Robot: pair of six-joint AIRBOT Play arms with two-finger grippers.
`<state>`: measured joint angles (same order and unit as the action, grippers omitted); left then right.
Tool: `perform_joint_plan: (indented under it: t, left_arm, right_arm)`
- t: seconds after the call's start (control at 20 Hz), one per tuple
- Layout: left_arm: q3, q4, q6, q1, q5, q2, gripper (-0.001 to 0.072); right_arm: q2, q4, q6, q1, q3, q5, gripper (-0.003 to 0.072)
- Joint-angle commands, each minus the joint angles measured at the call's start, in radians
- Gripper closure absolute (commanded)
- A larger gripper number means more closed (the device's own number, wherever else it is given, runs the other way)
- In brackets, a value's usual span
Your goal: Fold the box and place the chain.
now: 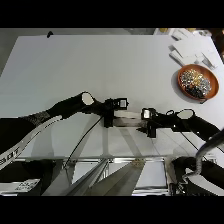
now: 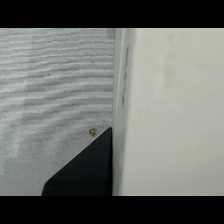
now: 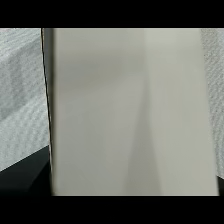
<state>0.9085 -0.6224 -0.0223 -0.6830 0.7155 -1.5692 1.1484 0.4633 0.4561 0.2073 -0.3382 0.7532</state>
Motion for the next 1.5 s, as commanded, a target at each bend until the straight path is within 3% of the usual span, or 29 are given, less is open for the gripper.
perform_joint_plan:
  t: [0.0,0.55,0.65,0.8,0.9,1.1,1.35,1.45]
  left_arm:
    - [0.001,0.0,0.001,0.0,0.0,0.0,0.0701]
    - [0.001,0.0,0.001,0.0,0.0,0.0,0.0701]
    - [0.001,0.0,0.001,0.0,0.0,0.0,0.0701]
    - [0.001,0.0,0.001,0.0,0.0,0.0,0.0701]
    - [0.001,0.0,0.001,0.0,0.0,0.0,0.0701]
    - [0.001,0.0,0.001,0.0,0.0,0.0,0.0701]
    - [0.001,0.0,0.001,0.0,0.0,0.0,0.0701]
    - [0.001,0.0,0.001,0.0,0.0,0.0,0.0701]
  right_arm:
    - [0.001,0.001,-0.003,0.0,0.0,-0.005,0.0281]
    - [0.001,0.003,-0.003,0.0,0.0,-0.005,0.027]
    - [0.001,0.003,-0.007,0.0,0.0,-0.004,0.0136]
    - [0.001,0.002,-0.011,0.0,0.0,-0.002,0.0101]
    - [0.001,0.002,-0.011,-0.003,0.0,0.018,0.0002]
    - [0.001,0.001,-0.009,-0.089,0.0,0.08,-0.0002]
    - [0.001,-0.016,0.061,-0.093,0.0,0.103,-0.0002]
    - [0.001,-0.018,0.069,-0.093,0.0,0.103,0.0031]
